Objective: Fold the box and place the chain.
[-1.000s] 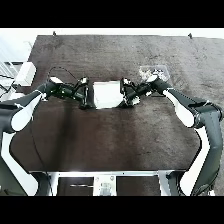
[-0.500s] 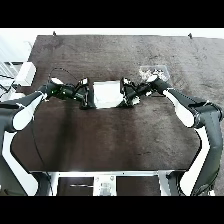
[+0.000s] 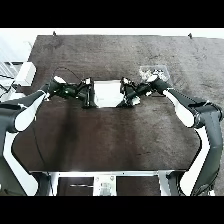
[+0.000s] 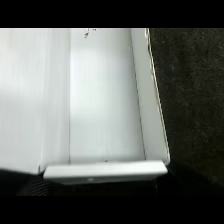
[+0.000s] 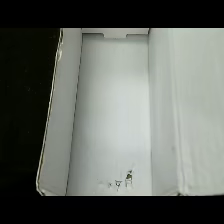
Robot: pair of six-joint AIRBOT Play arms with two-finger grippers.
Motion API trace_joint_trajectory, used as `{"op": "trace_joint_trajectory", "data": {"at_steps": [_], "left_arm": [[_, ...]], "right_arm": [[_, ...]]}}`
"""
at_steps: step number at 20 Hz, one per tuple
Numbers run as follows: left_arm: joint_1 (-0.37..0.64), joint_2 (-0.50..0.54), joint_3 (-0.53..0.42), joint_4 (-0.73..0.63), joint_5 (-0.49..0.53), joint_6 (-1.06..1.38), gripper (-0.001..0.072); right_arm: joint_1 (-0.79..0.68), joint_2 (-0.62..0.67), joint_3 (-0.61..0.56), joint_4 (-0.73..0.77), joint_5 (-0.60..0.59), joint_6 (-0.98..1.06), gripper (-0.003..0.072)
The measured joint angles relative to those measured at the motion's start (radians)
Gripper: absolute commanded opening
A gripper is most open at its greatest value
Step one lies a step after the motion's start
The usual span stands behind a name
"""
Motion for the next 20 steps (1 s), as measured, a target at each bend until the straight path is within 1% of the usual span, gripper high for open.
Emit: {"op": "trace_joint_trajectory", "data": {"at_steps": [6, 20], "left_arm": [[-0.013, 0.000, 0.011, 0.018, 0.019, -0.003, 0.0719], [-0.017, -0.023, 0.018, -0.053, 0.032, 0.066, 0.0710]], "right_arm": [[0.000, 0.000, 0.000, 0.000, 0.001, 0.000, 0.0596], [0.000, 0.000, 0.000, 0.000, 0.001, 0.000, 0.0596]]}}
